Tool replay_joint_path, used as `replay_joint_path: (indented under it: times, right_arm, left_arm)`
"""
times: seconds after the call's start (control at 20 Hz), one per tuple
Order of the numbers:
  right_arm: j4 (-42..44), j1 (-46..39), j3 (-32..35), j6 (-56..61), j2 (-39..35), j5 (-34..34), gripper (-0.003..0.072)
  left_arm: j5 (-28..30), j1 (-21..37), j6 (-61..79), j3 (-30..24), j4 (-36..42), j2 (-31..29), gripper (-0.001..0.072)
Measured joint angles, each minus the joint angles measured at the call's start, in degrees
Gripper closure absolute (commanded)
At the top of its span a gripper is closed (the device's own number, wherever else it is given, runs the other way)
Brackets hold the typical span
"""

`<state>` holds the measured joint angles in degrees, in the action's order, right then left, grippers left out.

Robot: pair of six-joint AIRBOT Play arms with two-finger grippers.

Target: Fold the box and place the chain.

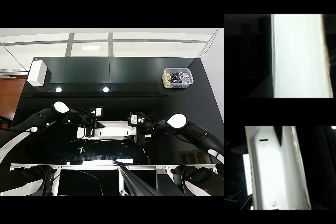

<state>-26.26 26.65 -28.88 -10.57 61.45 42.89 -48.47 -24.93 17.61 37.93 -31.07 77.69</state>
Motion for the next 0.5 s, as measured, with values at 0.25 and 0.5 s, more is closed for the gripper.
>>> replay_joint_path:
  times: [0.25, 0.5]
  right_arm:
    - [1.8, -0.7, 0.9, -5.6, 4.4, 1.4, 0.0047]
    - [1.9, -0.8, 1.1, -7.6, 6.8, 0.1, 0.0068]
  left_arm:
    - [0.1, 0.0, 0.0, 0.0, 0.0, 0.0, 0.0681]
    - [0.3, 0.0, 0.0, 0.0, 0.0, 0.0, 0.0681]
